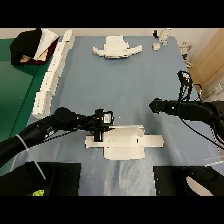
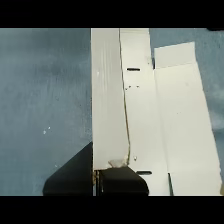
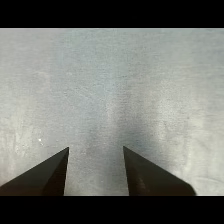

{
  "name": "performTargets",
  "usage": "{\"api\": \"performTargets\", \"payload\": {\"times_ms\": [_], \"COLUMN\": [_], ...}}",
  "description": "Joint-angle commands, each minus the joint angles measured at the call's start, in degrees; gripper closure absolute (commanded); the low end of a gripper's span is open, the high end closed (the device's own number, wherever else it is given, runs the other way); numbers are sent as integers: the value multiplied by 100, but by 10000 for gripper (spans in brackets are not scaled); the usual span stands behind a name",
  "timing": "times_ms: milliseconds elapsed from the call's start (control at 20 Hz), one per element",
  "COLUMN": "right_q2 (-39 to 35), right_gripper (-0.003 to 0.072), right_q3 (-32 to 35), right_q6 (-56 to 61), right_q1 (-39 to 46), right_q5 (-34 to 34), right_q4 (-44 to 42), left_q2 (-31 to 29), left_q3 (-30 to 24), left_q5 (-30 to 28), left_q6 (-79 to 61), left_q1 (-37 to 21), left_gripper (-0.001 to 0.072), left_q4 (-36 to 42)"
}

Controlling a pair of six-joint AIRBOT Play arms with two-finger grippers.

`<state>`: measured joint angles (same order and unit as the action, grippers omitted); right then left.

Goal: Fold the box.

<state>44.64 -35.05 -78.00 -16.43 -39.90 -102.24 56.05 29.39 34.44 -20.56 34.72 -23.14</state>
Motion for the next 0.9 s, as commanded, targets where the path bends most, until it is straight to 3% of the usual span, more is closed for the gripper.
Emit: {"api": "performTargets", "payload": {"times_ms": [0, 150, 350, 850], "right_q2": [4, 4, 4, 4], "right_gripper": [160, 160, 160, 160], "right_q3": [2, 2, 2, 2], "right_q6": [22, 63, 66, 63], "right_q1": [2, 2, 2, 2], "right_q5": [2, 4, 24, 22], "right_q4": [0, 2, 2, -15], "left_q2": [-505, -907, -918, -610], "left_q3": [-271, -774, -1200, -1296], "left_q5": [-393, -1340, -2179, -2175], "left_q6": [-470, -870, -879, -636], "left_q1": [72, 625, 1434, 1449], "left_gripper": [703, 703, 701, 698], "left_q4": [7, 361, 535, 538]}}
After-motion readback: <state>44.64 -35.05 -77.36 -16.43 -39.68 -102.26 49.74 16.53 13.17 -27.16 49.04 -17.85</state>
